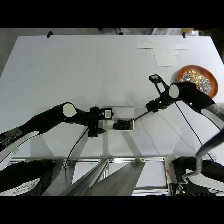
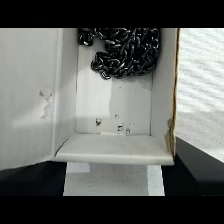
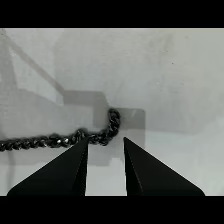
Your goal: Fold the box and place the chain.
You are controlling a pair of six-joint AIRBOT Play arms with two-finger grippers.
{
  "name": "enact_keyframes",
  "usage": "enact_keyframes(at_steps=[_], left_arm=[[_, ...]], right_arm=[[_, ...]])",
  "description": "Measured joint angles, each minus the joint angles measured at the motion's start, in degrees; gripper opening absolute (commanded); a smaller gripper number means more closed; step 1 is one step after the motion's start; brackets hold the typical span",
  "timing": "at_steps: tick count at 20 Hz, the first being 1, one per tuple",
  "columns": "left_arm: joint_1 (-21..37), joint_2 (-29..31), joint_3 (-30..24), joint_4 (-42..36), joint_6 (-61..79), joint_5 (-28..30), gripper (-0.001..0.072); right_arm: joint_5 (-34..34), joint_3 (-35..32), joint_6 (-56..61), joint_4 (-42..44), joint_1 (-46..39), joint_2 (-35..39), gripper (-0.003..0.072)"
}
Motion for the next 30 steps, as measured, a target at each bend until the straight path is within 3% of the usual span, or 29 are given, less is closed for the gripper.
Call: enact_keyframes(at_steps=[2, 4, 5, 10, 16, 19, 23, 26, 30], left_arm=[[0.0, 0.0, 0.0, 0.0, 0.0, 0.0, 0.0313], [0.0, 0.0, 0.0, 0.0, 0.0, 0.0, 0.0313], [0.0, 0.0, 0.0, 0.0, 0.0, 0.0, 0.0313], [0.0, 0.0, 0.0, 0.0, 0.0, 0.0, 0.0313], [0.0, 0.0, 0.0, 0.0, 0.0, 0.0, 0.0313], [0.0, 0.0, 0.0, 0.0, 0.0, 0.0, 0.0313], [0.0, 0.0, 0.0, 0.0, 0.0, 0.0, 0.0313], [0.0, 0.0, 0.0, 0.0, 0.0, 0.0, 0.0313], [0.0, 0.0, 0.0, 0.0, 0.0, 0.0, 0.0313]], right_arm=[[0.2, 0.0, 0.5, -0.3, 0.5, -1.0, 0.0141], [0.4, 0.1, 1.1, -0.8, 0.8, -1.4, 0.0031], [0.7, 0.0, 1.5, -0.8, 0.8, -1.6, 0.0014], [2.3, -0.1, 1.7, 0.5, 1.1, 1.6, 0.0014], [5.0, -0.1, -2.0, 6.3, 4.0, 13.7, 0.0014], [6.5, -0.1, -6.3, 12.9, 6.6, 20.2, 0.0014], [7.1, -0.1, -15.1, 28.9, 8.9, 28.0, 0.0014], [7.1, -0.1, -20.4, 38.9, 9.5, 31.3, 0.0014], [7.3, -0.1, -24.0, 45.2, 9.7, 32.9, 0.0014]])
